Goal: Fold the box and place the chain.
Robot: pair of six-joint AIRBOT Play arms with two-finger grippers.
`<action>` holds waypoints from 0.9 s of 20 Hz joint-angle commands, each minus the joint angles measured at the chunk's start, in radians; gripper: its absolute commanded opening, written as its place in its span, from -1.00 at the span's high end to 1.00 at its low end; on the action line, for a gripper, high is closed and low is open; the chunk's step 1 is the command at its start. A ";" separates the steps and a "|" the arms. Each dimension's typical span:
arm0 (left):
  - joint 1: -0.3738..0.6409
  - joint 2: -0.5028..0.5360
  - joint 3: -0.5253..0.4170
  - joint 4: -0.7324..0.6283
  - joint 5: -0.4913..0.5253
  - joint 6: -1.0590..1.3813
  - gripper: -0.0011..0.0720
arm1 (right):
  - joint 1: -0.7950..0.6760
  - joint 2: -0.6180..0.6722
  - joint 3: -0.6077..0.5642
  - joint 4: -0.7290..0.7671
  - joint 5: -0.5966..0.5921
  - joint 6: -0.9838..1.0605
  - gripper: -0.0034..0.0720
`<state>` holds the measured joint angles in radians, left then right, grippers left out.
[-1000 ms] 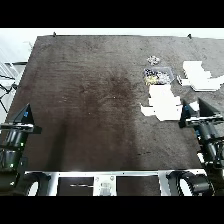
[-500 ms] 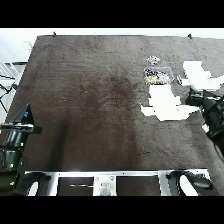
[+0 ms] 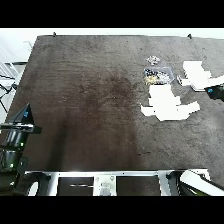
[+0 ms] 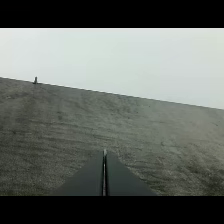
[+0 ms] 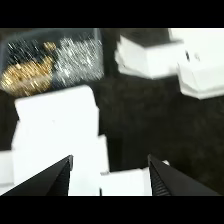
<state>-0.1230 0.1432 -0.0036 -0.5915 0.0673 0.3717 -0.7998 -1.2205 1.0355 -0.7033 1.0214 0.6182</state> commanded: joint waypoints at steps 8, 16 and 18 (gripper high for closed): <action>0.000 0.001 0.001 0.000 0.000 0.000 0.92 | -0.053 -0.536 0.524 -0.215 0.366 0.129 -0.62; 0.000 0.001 0.001 0.000 0.000 0.000 0.92 | -0.018 -0.678 0.563 -0.214 0.496 0.137 -0.61; 0.000 0.001 0.001 0.000 0.000 0.000 0.92 | -0.011 -0.692 0.562 -0.213 0.514 0.137 -0.61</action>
